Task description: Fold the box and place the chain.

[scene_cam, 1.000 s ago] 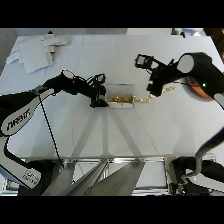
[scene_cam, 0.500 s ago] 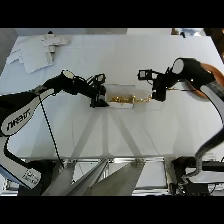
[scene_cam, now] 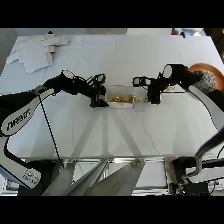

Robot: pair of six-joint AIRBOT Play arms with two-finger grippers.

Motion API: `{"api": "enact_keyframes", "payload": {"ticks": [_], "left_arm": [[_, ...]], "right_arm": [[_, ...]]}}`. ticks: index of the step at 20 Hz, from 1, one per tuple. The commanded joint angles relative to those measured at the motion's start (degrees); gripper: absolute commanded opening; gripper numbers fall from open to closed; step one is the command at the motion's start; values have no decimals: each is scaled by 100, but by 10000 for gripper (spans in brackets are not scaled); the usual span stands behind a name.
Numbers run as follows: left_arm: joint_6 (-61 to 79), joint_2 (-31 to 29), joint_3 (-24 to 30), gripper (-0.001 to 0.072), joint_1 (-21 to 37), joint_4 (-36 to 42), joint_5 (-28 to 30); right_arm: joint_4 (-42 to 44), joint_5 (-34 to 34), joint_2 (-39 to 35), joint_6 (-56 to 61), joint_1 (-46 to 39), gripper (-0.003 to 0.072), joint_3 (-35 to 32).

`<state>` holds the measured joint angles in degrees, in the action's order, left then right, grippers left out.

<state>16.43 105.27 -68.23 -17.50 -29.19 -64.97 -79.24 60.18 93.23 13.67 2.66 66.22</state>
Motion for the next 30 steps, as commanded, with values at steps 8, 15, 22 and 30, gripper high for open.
{"api": "enact_keyframes", "payload": {"ticks": [8, 15, 22, 30], "left_arm": [[2, 0, -2, 417, 0, 0, 0], [2, 0, -2, 417, 0, -2, 2], [2, 0, -2, 417, 0, 0, 0], [2, 0, -2, 417, 0, 0, 0]], "right_arm": [[55, 92, -356, 610, 179, 16, -186], [949, -433, -1644, 1093, 275, 15, -186], [1408, -938, -2138, 1464, 1379, 16, -184], [2039, -2308, -1845, 1770, 2273, 16, -184]]}}
